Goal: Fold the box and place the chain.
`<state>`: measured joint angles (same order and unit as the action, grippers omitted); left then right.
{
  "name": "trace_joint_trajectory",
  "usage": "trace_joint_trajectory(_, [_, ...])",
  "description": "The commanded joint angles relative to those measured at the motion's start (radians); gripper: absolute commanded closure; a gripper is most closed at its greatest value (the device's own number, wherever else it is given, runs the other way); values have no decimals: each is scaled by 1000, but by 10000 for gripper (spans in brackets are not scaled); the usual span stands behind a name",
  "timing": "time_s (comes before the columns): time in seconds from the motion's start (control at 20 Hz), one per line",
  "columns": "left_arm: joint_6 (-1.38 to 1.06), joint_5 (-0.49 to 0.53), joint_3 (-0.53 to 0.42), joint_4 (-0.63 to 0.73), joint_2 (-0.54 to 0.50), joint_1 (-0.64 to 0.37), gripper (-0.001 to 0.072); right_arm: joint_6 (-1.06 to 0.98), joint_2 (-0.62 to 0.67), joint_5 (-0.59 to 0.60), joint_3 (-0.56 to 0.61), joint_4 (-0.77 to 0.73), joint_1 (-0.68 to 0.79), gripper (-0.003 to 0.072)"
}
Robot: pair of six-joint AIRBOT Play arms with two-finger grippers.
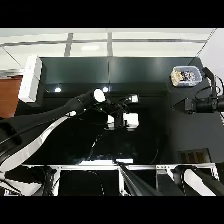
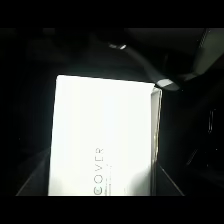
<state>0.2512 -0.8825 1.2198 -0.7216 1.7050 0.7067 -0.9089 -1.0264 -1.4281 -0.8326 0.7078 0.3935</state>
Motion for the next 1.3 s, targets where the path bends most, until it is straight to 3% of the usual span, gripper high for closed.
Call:
trace_joint_trajectory(0.0, [71,-8,36,-72,24,18,21,0,0,0,-1,0,1,676])
trace_joint_trajectory(0.05, [72,-8,39,-80,24,24,50,0,0,0,-1,0,1,676])
trace_joint_trajectory(0.1, [85,-12,47,-98,24,29,213,0,0,0,-1,0,1,676])
trace_joint_trajectory(0.15, [142,-16,65,-142,24,34,443,0,0,0,-1,0,1,676])
trace_joint_trajectory(0.2, [223,-18,86,-198,22,35,475,0,0,0,-1,0,1,676])
trace_joint_trajectory(0.4, [544,-19,132,-456,-44,7,476,0,0,-1,-1,0,1,676])
trace_joint_trajectory(0.55, [805,-90,120,-598,-148,-71,476,0,0,-1,-1,0,1,676])
trace_joint_trajectory(0.65, [893,-154,71,-632,-229,-146,476,0,0,-1,-1,0,1,676])
trace_joint_trajectory(0.75, [972,-201,-38,-645,-328,-244,476,0,0,-1,-1,0,1,676])
trace_joint_trajectory(0.9, [1014,-229,-277,-667,-501,-447,476,0,0,0,-1,0,1,676])
trace_joint_trajectory(1.05, [1013,-240,-477,-684,-656,-746,476,0,0,0,-1,0,1,676])
trace_joint_trajectory(1.15, [1012,-245,-539,-684,-711,-958,476,0,0,0,-1,0,1,676])
trace_joint_trajectory(1.25, [1004,-238,-541,-683,-715,-1144,476,0,0,2,-1,0,1,676])
